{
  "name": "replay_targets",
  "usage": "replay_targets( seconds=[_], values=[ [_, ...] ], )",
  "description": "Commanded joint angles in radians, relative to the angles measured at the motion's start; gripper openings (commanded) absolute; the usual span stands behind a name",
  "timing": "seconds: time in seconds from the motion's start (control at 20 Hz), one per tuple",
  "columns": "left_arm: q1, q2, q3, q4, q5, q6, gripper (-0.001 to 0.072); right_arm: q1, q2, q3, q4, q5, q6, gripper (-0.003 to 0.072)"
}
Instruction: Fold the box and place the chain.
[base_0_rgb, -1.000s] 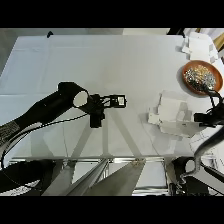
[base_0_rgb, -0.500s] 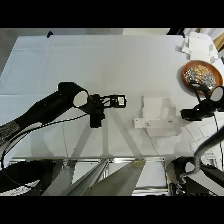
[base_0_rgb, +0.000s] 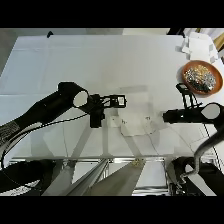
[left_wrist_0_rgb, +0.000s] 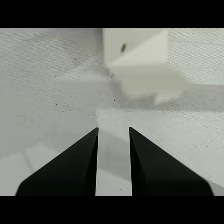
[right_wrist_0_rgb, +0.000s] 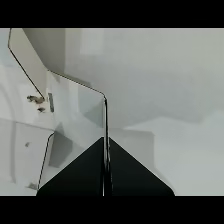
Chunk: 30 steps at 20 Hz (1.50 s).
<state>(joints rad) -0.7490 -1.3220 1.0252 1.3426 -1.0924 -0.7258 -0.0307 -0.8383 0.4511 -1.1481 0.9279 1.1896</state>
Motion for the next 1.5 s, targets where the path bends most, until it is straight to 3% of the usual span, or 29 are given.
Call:
replay_targets(
  seconds=[0.0,0.4,0.7,1.0,1.1,1.15,1.2,1.3,1.45],
  values=[
    [0.000,0.001,0.000,0.002,0.011,0.000,0.0206,0.036,0.085,-0.047,0.055,-0.063,-0.010,0.0018],
    [-0.001,0.001,0.000,-0.080,0.024,0.000,0.0204,0.084,0.085,-0.048,0.057,-0.092,-0.010,0.0019],
    [0.000,-0.013,0.000,-0.171,0.113,-0.003,0.0212,0.084,0.085,-0.048,0.057,-0.092,-0.010,0.0019],
    [0.012,-0.023,0.000,-0.152,0.162,0.003,0.0203,0.084,0.085,-0.048,0.057,-0.092,-0.010,0.0019],
    [0.082,-0.023,0.002,-0.204,0.163,0.003,0.0217,0.084,0.085,-0.048,0.057,-0.092,-0.010,0.0020],
    [0.146,-0.023,0.009,-0.269,0.151,-0.008,0.0271,0.084,0.085,-0.048,0.057,-0.092,-0.010,0.0020],
    [0.219,-0.023,0.016,-0.362,0.135,-0.010,0.0375,0.084,0.085,-0.048,0.058,-0.092,-0.010,0.0020],
    [0.379,-0.023,0.019,-0.602,0.109,0.010,0.0508,0.084,0.085,-0.048,0.058,-0.092,-0.010,0.0020],
    [0.523,-0.031,0.020,-0.771,0.030,0.131,0.0531,0.084,0.085,-0.048,0.058,-0.091,-0.009,0.0020]
  ],
)
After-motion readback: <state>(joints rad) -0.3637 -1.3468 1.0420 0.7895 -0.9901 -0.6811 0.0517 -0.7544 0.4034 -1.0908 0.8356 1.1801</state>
